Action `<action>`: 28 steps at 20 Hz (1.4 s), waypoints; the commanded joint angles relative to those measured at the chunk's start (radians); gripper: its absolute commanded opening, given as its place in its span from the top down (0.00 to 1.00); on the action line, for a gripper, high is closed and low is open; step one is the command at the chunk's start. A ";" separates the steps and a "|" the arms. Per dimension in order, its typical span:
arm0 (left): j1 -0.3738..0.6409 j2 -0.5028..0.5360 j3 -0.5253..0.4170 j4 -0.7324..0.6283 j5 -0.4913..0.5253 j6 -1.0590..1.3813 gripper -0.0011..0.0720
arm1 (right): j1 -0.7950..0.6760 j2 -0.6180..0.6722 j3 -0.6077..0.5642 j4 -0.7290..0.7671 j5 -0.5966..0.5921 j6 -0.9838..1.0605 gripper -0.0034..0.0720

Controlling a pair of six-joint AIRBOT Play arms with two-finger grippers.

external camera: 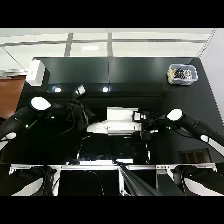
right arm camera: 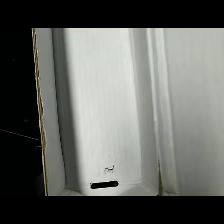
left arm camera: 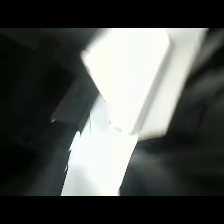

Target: Fold the box and place the chain.

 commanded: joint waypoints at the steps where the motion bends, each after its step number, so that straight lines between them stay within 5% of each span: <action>1: -0.042 -0.013 -0.018 0.096 0.077 0.284 0.01 | 0.000 -0.001 0.000 0.000 0.000 0.000 0.77; 5: -0.131 -0.019 -0.018 0.103 0.220 0.307 0.02 | 0.000 -0.001 0.000 0.001 0.000 0.000 0.77; 10: -0.198 -0.055 -0.016 0.101 0.214 0.246 0.07 | 0.000 -0.001 0.000 0.000 0.000 0.000 0.77; 11: -0.203 -0.069 -0.016 0.099 0.212 0.230 0.18 | 0.000 -0.001 0.000 0.000 0.000 0.001 0.77; 16: -0.219 -0.094 -0.015 0.063 0.212 0.233 0.42 | 0.000 -0.001 0.000 0.001 0.000 0.001 0.77; 17: -0.219 -0.094 -0.016 0.035 0.213 0.236 0.54 | 0.000 -0.001 0.000 0.001 0.000 0.000 0.77; 20: -0.219 -0.094 -0.015 -0.036 0.229 0.259 0.66 | 0.000 -0.001 0.000 0.001 0.000 0.001 0.78; 28: -0.291 -0.106 -0.015 -0.117 0.298 0.258 0.68 | 0.000 -0.001 0.000 0.000 0.000 0.001 0.77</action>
